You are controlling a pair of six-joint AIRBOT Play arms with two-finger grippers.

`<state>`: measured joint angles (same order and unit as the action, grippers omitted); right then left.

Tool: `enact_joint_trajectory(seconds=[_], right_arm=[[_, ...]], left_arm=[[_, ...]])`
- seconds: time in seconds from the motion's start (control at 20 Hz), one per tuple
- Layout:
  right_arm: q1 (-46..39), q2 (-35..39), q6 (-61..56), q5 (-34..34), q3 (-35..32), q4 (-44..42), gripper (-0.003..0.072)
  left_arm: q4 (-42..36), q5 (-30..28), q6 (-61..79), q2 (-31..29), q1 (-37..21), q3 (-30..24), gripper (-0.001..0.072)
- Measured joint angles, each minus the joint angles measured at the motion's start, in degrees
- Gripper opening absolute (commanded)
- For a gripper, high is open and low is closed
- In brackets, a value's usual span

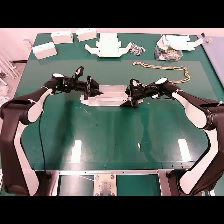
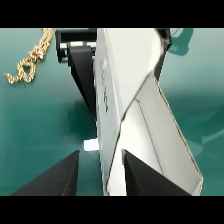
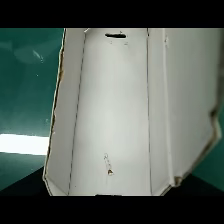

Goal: Fold the box and place the chain.

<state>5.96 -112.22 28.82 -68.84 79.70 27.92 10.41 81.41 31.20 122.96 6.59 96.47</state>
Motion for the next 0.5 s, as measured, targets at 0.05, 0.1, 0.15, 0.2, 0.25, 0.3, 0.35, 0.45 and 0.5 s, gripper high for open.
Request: enact_joint_trajectory(seconds=[0.05,0.1,0.15,0.2,0.25,0.3,0.35,0.45,0.5], right_arm=[[0.0,0.0,0.0,0.0,0.0,0.0,0.0554],[0.0,0.0,0.0,0.0,0.0,0.0,0.0554],[0.0,0.0,0.0,0.0,0.0,0.0,0.0554],[0.0,0.0,0.0,0.0,0.0,0.0,0.0553],[0.0,0.0,0.0,0.0,0.0,0.0,0.0553],[0.0,0.0,0.0,0.0,0.0,0.0,0.0553],[0.0,0.0,0.0,0.0,0.0,0.0,0.0554],[0.0,0.0,0.0,-0.1,0.0,0.0,0.0554],[0.0,0.0,0.0,-0.1,0.0,0.0,0.0554]], left_arm=[[0.0,0.3,0.2,-0.4,-0.1,0.0,0.0330],[0.0,0.5,0.3,-1.0,-0.2,0.0,0.0329],[-0.4,1.0,0.4,-1.5,-0.6,0.0,0.0329],[-0.4,1.3,0.5,-2.0,-1.0,0.0,0.0329],[-0.4,1.8,0.6,-2.4,-1.7,0.0,0.0328],[-0.5,2.7,0.7,-2.8,-2.5,0.0,0.0327],[-0.9,3.9,0.6,-3.0,-3.5,0.0,0.0282],[-2.0,7.3,0.6,-3.3,-5.3,0.0,0.0021],[-2.6,9.5,0.7,-3.4,-6.1,0.0,0.0019]])
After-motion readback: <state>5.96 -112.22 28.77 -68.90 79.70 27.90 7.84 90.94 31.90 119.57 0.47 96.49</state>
